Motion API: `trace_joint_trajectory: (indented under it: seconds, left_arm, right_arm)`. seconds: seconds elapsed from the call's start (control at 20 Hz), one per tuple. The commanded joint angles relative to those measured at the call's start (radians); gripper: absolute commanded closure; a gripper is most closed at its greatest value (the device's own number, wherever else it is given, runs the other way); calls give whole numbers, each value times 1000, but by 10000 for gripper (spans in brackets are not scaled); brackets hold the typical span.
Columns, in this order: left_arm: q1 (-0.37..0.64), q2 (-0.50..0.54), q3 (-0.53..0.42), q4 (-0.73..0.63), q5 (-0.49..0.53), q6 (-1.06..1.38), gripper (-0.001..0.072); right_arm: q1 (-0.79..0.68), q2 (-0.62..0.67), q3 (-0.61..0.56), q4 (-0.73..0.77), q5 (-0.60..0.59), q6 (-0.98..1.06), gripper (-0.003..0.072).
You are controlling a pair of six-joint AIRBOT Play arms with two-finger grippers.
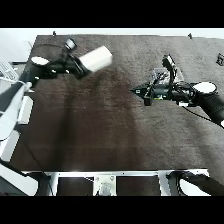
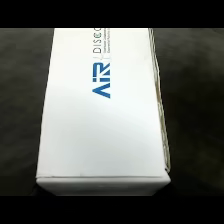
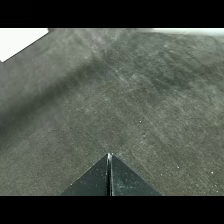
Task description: Fold the box and place the chain.
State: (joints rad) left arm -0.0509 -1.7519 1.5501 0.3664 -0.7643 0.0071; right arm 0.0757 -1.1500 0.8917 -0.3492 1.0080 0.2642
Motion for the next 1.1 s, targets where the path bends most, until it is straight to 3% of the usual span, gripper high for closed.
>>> trace_joint_trajectory:
  seconds: [0.0, 0.2, 0.45, 0.75, 0.9, 1.05]
  left_arm:
    - [116, 62, -4, 11, 232, -190, 691]
    - [214, 60, -16, 60, 332, -242, 690]
    - [284, 53, -137, 75, 558, -261, 691]
    - [443, -3, -140, 113, 370, -284, 693]
    - [458, -33, -137, 242, 363, -288, 693]
    - [457, -79, -137, 251, 352, -289, 693]
  right_arm:
    - [-10, 1, -3, 1, 2, 17, 672]
    - [-10, 1, -28, 1, 1, 17, 671]
    - [-10, -2, -83, 1, 1, 16, 671]
    - [-8, -2, -116, 2, -39, 16, 671]
    - [-7, -2, -117, 5, -51, 16, 671]
    - [-7, -2, -117, 28, -59, 16, 671]
